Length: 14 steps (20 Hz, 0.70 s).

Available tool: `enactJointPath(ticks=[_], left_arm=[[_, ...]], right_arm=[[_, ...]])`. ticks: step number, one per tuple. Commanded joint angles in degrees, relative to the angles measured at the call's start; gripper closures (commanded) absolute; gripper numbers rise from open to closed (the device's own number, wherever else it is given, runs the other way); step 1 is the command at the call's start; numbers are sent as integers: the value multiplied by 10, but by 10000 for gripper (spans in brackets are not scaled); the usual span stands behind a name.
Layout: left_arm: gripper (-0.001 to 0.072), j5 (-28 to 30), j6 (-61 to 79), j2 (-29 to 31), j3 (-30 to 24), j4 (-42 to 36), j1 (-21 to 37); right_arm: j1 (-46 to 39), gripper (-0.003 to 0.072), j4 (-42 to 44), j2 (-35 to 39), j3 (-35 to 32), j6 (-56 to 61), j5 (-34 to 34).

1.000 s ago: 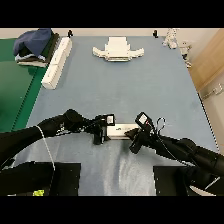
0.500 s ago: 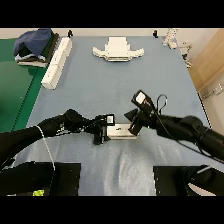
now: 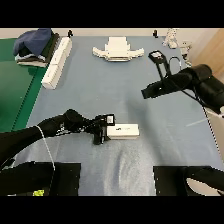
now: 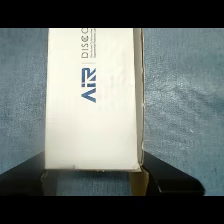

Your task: Fold the box.

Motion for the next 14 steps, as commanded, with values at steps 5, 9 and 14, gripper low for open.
enactJointPath(ticks=[5,9,14], left_arm=[[292,0,0,0,0,0,0],[292,0,1,0,0,0,0],[292,0,1,0,0,0,0]], right_arm=[[-109,682,-18,-77,39,127,-94],[-110,682,-18,-77,39,127,-93],[-110,682,-18,-78,39,127,-93]])
